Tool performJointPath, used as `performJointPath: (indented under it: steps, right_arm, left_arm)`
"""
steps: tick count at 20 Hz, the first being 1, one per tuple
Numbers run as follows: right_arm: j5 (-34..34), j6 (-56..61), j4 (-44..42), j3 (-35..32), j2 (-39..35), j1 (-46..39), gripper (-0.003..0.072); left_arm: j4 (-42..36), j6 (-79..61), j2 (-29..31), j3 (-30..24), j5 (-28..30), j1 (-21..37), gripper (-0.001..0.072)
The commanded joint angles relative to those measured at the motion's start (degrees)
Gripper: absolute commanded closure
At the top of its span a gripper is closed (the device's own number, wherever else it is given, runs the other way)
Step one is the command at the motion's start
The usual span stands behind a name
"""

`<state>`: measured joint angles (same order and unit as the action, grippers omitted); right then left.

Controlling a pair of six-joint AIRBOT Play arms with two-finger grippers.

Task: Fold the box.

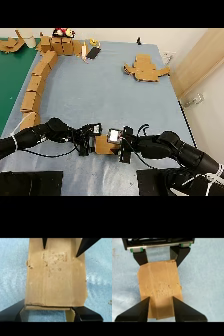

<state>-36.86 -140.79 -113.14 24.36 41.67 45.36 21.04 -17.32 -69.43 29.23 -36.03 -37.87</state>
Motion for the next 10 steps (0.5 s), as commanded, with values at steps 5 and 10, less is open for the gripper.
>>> performJointPath:
  steps: [5, 10]
  right_arm:
    - [0.6, -12.1, 0.4, -0.1, -0.7, 2.4, 0.0229]
    - [3.8, 6.4, 20.9, -0.2, -1.3, 10.6, 0.023]
  left_arm:
    - [0.0, 0.0, 0.0, 0.0, 0.0, 0.0, 0.0113]
    - [0.0, 0.0, 0.0, 0.0, 0.0, 0.0, 0.0113]
